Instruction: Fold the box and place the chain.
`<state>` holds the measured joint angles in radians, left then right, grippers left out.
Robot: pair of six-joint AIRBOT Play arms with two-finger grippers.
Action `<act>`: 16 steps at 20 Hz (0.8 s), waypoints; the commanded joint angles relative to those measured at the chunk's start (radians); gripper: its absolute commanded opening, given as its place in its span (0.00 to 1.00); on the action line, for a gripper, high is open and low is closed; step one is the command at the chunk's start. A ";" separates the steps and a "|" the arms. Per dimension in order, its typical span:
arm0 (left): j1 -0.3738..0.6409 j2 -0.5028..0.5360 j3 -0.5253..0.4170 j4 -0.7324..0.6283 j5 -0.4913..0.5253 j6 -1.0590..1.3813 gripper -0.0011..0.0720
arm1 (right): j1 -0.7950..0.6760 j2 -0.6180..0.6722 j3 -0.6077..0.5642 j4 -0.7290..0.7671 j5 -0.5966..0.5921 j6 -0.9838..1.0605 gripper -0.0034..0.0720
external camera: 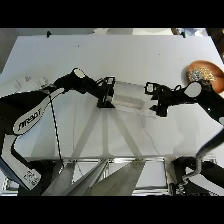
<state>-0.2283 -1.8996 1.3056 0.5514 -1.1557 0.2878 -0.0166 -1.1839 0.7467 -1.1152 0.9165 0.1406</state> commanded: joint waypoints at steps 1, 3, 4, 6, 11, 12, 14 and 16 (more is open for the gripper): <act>0.000 0.000 0.000 0.000 0.000 0.000 0.31 | 0.000 -0.088 -0.003 0.073 0.010 -0.119 0.72; 0.000 0.000 0.000 0.000 0.000 0.000 0.31 | 0.000 -0.130 -0.003 0.137 -0.008 -0.172 0.80; 0.000 0.000 0.000 0.000 0.000 0.000 0.31 | 0.000 -0.144 -0.003 0.156 -0.025 -0.173 0.80; 0.000 0.000 0.000 0.000 0.000 0.000 0.31 | 0.000 -0.162 -0.003 0.159 -0.062 -0.173 0.80; 0.000 0.000 0.000 0.000 0.000 0.000 0.31 | 0.000 -0.175 -0.003 0.185 -0.077 -0.173 0.70; 0.000 0.000 0.000 0.000 0.000 0.000 0.31 | 0.000 -0.176 -0.003 0.197 -0.085 -0.173 0.68; 0.000 0.000 0.000 0.000 0.000 0.000 0.31 | 0.000 -0.177 -0.003 0.227 -0.097 -0.173 0.64; 0.000 0.000 0.000 0.000 0.000 0.000 0.31 | 0.000 -0.177 -0.003 0.246 -0.098 -0.174 0.47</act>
